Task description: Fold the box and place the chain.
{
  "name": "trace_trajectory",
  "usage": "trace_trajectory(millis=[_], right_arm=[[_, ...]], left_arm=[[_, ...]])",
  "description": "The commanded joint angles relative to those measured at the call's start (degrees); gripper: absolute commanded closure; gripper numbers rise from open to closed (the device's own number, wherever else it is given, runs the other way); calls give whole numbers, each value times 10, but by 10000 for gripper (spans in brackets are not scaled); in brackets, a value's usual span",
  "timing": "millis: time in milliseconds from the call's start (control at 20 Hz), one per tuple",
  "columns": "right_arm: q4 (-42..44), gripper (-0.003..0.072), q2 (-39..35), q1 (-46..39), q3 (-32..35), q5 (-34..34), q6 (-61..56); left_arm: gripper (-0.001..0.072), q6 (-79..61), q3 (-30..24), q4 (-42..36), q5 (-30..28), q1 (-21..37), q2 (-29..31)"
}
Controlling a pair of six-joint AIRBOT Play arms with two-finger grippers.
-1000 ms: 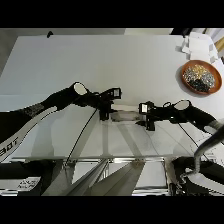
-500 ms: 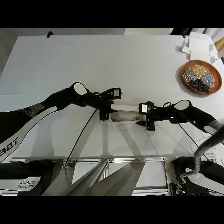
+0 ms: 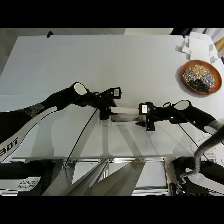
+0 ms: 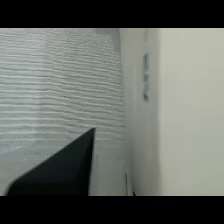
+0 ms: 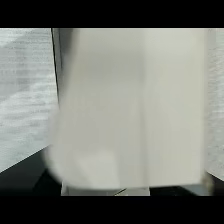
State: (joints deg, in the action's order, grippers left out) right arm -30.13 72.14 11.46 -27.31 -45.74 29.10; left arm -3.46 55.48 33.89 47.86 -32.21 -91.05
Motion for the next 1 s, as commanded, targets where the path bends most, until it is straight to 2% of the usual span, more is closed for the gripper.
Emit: trace_trajectory(millis=[0,100,150,400,600,700,800,850,900,950], right_arm=[[1,285,0,0,0,2,-1],[1,285,0,0,0,2,-1],[1,285,0,0,0,2,-1],[1,285,0,0,0,2,-1],[1,285,0,0,0,2,-1],[1,285,0,0,0,2,-1],[1,285,0,0,0,2,-1],[1,285,0,0,0,2,-1],[1,285,0,0,0,2,-1],[1,285,0,0,0,2,-1]], left_arm=[[243,-1,1,0,3,2,6],[234,-1,0,13,4,2,15],[179,-1,1,21,4,2,20],[174,59,0,71,24,5,62],[181,170,0,172,58,20,104],[241,235,1,226,77,33,127],[373,281,0,261,107,50,148],[462,294,0,268,128,58,156],[629,296,0,267,153,63,163],[702,296,0,263,171,65,166]])
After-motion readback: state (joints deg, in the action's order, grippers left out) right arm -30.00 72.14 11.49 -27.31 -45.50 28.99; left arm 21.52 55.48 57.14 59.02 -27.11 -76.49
